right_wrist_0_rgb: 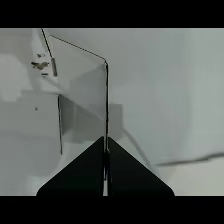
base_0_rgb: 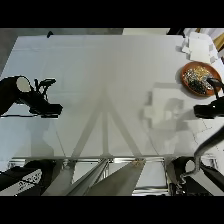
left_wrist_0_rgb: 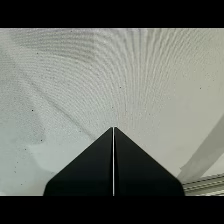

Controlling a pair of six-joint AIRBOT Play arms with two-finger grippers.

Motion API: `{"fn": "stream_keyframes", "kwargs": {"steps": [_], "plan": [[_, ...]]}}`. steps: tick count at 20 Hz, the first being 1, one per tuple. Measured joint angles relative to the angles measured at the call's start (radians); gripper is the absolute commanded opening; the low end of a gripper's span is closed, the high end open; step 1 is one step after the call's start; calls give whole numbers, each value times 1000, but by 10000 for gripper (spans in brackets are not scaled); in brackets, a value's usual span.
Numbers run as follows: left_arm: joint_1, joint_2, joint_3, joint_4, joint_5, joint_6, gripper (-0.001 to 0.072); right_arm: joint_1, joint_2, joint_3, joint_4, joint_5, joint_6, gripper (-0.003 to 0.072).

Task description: Fold the box and place the chain.

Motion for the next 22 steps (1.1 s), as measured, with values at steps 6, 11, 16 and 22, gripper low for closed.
{"fn": "stream_keyframes", "kwargs": {"steps": [6, 11, 16, 22], "plan": [[0, 0, 0, 0, 0, 0, 11, 219, 121, -195, 262, -136, -149, 14], [0, 0, 0, 0, 1, 0, 11, 454, 143, -295, 312, -336, -138, 14], [0, 0, 0, -2, 34, 0, 11, 549, 147, -316, 323, -432, -79, 15], [0, -6, -1, -118, 86, 132, 485, 570, 147, -320, 327, -458, -57, 15]]}}
